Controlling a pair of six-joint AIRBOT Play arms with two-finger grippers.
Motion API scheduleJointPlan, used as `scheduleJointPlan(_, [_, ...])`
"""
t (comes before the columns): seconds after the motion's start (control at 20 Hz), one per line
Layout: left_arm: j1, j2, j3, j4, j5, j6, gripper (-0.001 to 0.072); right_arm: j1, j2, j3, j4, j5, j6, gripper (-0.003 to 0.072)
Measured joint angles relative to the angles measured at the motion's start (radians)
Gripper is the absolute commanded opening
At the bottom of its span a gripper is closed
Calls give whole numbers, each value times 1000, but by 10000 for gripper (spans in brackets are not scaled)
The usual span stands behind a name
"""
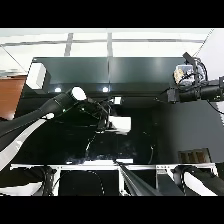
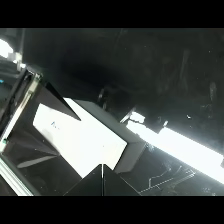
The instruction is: Fold the box and place the chain.
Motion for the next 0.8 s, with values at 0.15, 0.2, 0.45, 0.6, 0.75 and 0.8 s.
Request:
scheduleJointPlan(0.15, [-26,-1,0,37,15,-8,712,0,0,0,0,0,0,11])
scheduleJointPlan(0.2, [-36,-4,0,44,30,-12,712,0,0,0,0,0,0,10])
scheduleJointPlan(0.45, [-100,-31,0,82,108,-24,411,0,0,0,0,-1,0,10])
scheduleJointPlan(0.6, [-113,-13,1,163,124,-119,318,0,0,0,0,-3,0,11])
scheduleJointPlan(0.75, [-45,68,0,322,127,-342,318,0,0,0,0,-6,0,10])
scheduleJointPlan(0.8, [-2,102,0,378,110,-429,318,0,0,0,0,-9,0,11])
